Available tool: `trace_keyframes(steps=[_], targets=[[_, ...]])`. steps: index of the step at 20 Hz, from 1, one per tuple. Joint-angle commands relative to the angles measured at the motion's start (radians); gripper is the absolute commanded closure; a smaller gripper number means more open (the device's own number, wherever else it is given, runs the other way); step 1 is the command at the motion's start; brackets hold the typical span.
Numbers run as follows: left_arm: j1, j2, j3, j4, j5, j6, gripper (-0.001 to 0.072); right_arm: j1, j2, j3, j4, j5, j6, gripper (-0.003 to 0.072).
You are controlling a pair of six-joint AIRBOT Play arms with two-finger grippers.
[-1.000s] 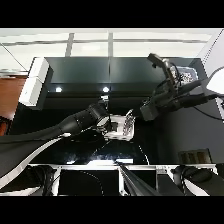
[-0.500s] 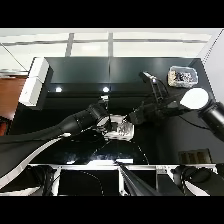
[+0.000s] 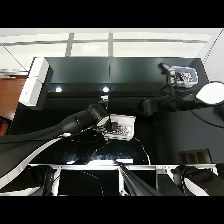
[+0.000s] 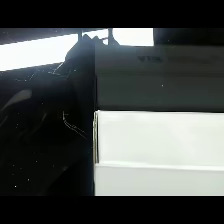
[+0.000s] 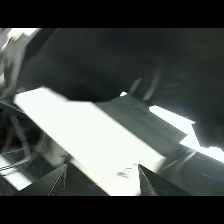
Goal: Fold the box and place the chain.
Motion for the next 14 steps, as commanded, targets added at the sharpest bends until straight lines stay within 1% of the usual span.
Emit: trace_keyframes(steps=[1,2,4,5,7,10,12,14], targets=[[0.001,0.000,0.000,-0.004,-0.011,-0.005,0.0679,-0.146,0.065,0.006,-0.029,0.082,-0.005,0.0167],[0.001,0.002,0.001,-0.004,-0.023,-0.014,0.0627,-0.168,0.074,0.006,-0.031,0.094,-0.008,0.0167],[0.001,0.006,0.010,-0.004,-0.048,-0.031,0.0394,-0.187,0.078,0.006,-0.034,0.103,-0.008,0.0167],[0.001,0.006,0.021,-0.004,-0.072,-0.031,0.0351,-0.186,0.078,0.006,-0.035,0.102,-0.009,0.0167],[0.001,0.013,0.049,-0.002,-0.113,-0.030,0.0350,-0.184,0.078,0.006,-0.035,0.094,-0.009,0.0167],[0.001,0.064,0.084,0.037,-0.161,0.028,0.0350,-0.184,0.078,0.006,-0.037,0.072,-0.010,0.0167],[0.008,0.126,0.087,0.036,-0.204,0.149,0.0351,-0.184,0.078,0.005,-0.056,0.061,-0.009,0.0167],[0.028,0.207,0.090,-0.026,-0.263,0.324,0.0351,-0.184,0.078,0.003,-0.071,0.048,-0.008,0.0167]])
